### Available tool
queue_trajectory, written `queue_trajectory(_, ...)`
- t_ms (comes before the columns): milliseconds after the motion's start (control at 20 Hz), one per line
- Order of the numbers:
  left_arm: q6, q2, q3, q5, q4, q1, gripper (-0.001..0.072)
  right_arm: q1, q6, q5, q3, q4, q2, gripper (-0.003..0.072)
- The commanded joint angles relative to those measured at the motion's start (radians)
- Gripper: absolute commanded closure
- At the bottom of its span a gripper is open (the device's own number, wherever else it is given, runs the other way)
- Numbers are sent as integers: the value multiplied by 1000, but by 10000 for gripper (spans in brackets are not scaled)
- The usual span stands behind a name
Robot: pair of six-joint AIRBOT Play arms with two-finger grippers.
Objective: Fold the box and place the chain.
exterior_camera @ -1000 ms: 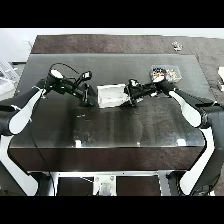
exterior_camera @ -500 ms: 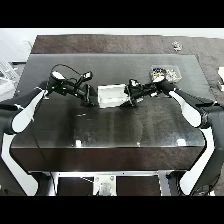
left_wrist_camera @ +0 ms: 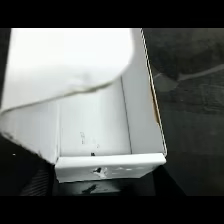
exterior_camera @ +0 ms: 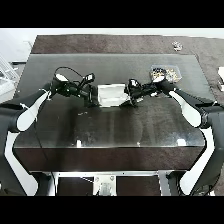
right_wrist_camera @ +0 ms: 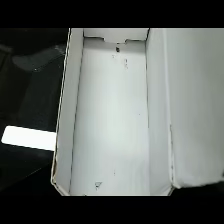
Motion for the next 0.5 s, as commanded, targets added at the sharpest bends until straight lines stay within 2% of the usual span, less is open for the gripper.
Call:
queue_trajectory(0, 68, -11, 1, 55, -60, 0, -11, 0, -1, 5, 0, -2, 0, 106)
queue_trajectory(450, 98, -51, 1, 51, -104, -14, -11, 0, -1, 5, 0, -2, 0, 105)
